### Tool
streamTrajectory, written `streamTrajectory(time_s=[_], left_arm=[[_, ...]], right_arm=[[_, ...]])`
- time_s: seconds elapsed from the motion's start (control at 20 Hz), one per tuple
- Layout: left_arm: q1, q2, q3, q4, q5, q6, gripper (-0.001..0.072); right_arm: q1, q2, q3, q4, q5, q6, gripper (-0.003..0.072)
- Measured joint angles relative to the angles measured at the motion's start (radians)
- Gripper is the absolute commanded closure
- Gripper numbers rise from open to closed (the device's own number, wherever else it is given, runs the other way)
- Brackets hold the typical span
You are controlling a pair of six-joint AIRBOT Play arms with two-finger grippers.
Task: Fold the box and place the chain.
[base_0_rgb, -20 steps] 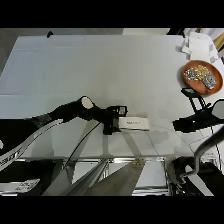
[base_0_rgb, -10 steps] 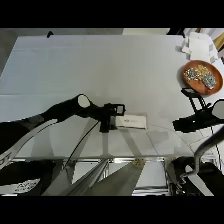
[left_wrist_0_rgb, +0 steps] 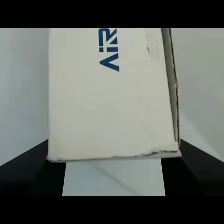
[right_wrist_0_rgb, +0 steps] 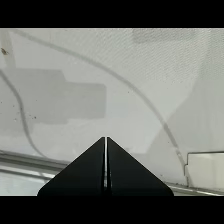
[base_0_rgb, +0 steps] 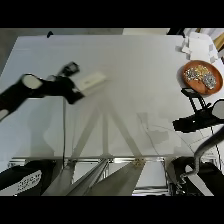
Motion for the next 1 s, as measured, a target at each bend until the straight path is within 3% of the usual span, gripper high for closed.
streamTrajectory(time_s=[0.3,0.5,0.6,0.65,1.0], left_arm=[[0.259,0.026,0.0,0.044,-0.042,-0.098,0.0679],[0.31,0.007,-0.001,0.092,-0.097,-0.131,0.0209],[0.319,-0.013,0.0,0.104,-0.105,-0.15,0.0047],[0.322,-0.025,0.0,0.107,-0.11,-0.162,0.002],[0.329,-0.072,0.0,0.152,-0.135,-0.268,0.0015]], right_arm=[[0.0,0.0,0.0,0.0,0.0,0.0,0.0675],[0.0,0.0,0.0,0.0,0.0,0.0,0.0675],[0.0,0.0,0.0,0.0,0.0,0.0,0.0675],[0.0,0.0,0.0,0.0,0.0,0.0,0.0675],[0.0,0.0,0.0,0.0,0.0,0.0,0.0675]])
